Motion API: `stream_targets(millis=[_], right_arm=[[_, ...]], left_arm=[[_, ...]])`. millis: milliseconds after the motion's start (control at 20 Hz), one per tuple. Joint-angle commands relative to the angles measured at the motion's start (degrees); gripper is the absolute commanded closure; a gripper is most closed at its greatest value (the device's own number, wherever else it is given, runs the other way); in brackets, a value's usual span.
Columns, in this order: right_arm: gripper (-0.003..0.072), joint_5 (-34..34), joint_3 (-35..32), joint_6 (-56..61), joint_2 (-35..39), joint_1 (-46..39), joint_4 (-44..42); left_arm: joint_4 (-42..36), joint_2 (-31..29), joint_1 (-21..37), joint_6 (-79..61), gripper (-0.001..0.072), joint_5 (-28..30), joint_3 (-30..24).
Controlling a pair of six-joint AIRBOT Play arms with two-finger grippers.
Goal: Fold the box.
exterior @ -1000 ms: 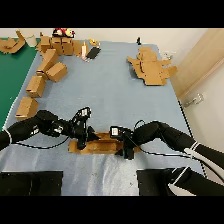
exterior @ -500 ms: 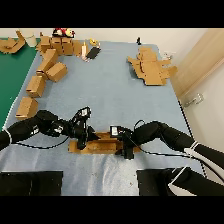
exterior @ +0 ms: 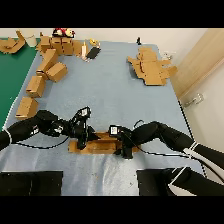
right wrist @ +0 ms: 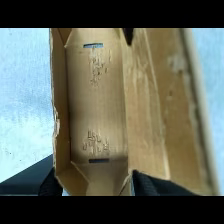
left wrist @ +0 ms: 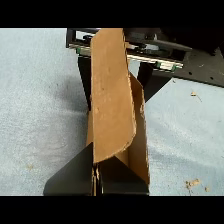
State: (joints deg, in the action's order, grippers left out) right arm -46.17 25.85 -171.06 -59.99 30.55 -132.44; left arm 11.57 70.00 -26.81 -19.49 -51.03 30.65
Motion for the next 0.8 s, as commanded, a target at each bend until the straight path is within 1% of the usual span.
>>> stream_targets(millis=[0, 300, 400, 750], right_arm=[[0.0109, 1.77, 0.04, 0.11, -0.48, 1.33, 0.0], [0.0113, 2.38, 0.04, 0.7, -1.81, 1.36, -0.02], [0.0239, 2.21, 0.04, 0.7, -1.84, 1.38, -0.02], [0.024, 1.11, 0.04, 0.68, -1.84, 1.36, 0.66]], left_arm=[[0.02, 0.0, 0.0, -0.02, 0.0699, 0.0, 0.0], [0.02, 0.0, 0.0, 0.0, 0.0699, 0.0, 0.0], [0.02, 0.0, 0.0, 0.0, 0.0699, 0.0, 0.0], [0.02, 0.0, 0.0, 0.0, 0.0699, 0.0, 0.0]])
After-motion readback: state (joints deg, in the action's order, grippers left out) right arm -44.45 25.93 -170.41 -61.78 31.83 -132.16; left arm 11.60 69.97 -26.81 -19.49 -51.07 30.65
